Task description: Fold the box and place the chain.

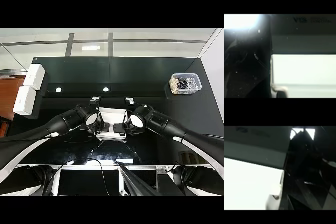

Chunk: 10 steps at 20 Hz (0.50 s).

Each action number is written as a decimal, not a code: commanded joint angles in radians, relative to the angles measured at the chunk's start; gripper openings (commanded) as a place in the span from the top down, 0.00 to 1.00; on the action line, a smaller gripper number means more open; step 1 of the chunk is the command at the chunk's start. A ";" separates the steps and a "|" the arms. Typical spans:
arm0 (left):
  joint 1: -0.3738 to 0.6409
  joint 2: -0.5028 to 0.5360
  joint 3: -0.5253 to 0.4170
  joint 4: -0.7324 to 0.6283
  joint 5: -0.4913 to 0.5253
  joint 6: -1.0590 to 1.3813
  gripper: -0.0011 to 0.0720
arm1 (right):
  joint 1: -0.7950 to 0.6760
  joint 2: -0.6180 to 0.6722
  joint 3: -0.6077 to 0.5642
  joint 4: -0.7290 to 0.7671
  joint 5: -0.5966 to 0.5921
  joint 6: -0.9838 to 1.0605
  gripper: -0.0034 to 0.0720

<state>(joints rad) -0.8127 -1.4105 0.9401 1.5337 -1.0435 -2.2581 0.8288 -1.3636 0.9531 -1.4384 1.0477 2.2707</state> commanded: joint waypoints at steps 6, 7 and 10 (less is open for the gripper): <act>0.000 0.000 0.001 0.000 -0.008 0.003 0.94 | 0.000 -0.077 0.066 -0.040 0.079 0.019 0.53; 0.000 0.000 0.001 0.000 -0.008 0.003 0.94 | 0.000 -0.077 0.066 -0.040 0.078 0.019 0.53; 0.000 0.000 0.001 0.000 -0.008 0.003 0.94 | 0.001 -0.080 0.066 -0.040 0.074 0.021 0.53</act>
